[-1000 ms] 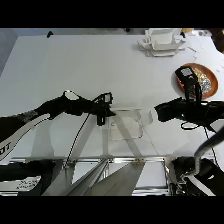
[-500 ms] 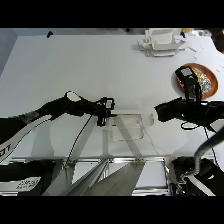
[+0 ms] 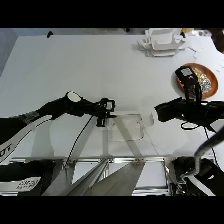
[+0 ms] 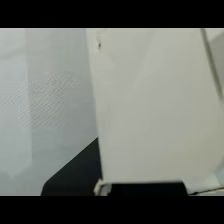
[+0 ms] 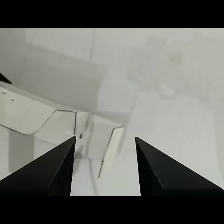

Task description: Fold the box and place the chain.

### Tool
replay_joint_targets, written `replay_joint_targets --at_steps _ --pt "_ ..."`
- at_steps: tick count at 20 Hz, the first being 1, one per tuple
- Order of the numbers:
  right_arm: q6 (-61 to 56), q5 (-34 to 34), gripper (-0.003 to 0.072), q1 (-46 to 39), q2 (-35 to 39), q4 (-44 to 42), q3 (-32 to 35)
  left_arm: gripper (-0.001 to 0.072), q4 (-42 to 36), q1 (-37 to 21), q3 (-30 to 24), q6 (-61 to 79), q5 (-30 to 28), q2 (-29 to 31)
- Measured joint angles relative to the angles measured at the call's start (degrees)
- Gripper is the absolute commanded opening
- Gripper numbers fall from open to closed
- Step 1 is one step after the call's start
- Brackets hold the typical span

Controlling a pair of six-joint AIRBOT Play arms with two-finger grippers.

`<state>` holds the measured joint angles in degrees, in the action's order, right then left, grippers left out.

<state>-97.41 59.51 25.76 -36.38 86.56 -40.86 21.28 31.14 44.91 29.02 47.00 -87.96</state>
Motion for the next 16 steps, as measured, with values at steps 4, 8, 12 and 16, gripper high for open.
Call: replay_joint_targets --at_steps 4,8,12,16 --pt "0.00 -0.20 0.0409 0.00 0.00 0.02 0.00 0.0003 8.15 0.04 3.23 -7.34 0.22 0.92" --pt "0.00 -0.33 0.0409 0.00 0.00 0.02 0.00 0.0004 13.81 0.48 5.66 -13.00 0.07 1.29" --pt "0.00 -0.39 0.0409 0.00 0.00 0.02 0.00 0.0007 15.26 1.86 6.36 -14.95 -0.26 0.33" --pt "0.00 -0.39 0.0409 0.00 0.00 0.02 0.00 0.0005 15.78 2.80 6.58 -15.76 -0.74 -0.46"
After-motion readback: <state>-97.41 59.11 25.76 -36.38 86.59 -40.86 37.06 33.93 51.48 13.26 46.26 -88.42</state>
